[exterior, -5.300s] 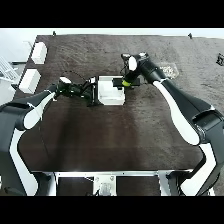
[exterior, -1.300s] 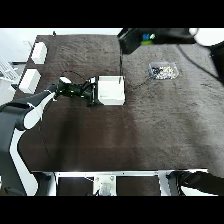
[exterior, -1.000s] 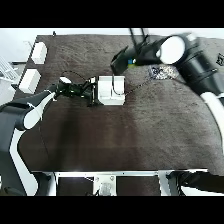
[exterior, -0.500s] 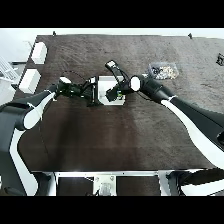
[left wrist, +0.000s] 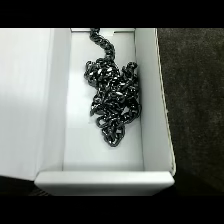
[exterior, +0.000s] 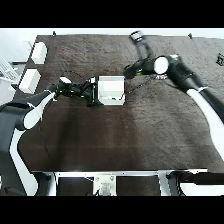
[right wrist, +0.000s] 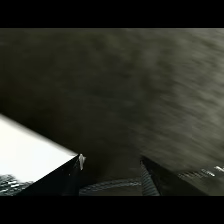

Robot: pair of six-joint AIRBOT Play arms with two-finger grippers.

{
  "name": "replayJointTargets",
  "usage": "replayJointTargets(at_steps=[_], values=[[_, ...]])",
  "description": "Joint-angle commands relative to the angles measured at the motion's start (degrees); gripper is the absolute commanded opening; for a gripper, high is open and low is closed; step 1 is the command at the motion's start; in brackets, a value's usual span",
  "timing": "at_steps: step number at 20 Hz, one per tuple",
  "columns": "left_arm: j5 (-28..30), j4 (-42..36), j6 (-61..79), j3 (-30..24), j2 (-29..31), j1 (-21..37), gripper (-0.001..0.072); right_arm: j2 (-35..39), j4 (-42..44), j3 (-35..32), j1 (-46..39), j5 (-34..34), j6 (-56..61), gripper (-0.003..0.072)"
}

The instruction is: Fold the box and place the chain.

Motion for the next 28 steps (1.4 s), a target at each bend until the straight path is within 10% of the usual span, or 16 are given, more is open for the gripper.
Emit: replayJointTargets(at_steps=[1, 14, 28], values=[[0.0, 0.0, 0.0, 0.0, 0.0, 0.0, 0.0458, 0.5, -1.0, -2.1, -10.4, 0.0, 9.1, 0.0424], [0.0, 0.0, 0.0, 0.0, 0.0, 0.0, 0.0458, -21.7, 21.1, 1.6, -19.2, -7.7, -1.5, 0.0516], [0.0, 0.0, 0.0, 0.0, 0.0, 0.0, 0.0458, -23.3, 40.5, 2.3, -21.0, -8.6, -33.8, 0.0435]])
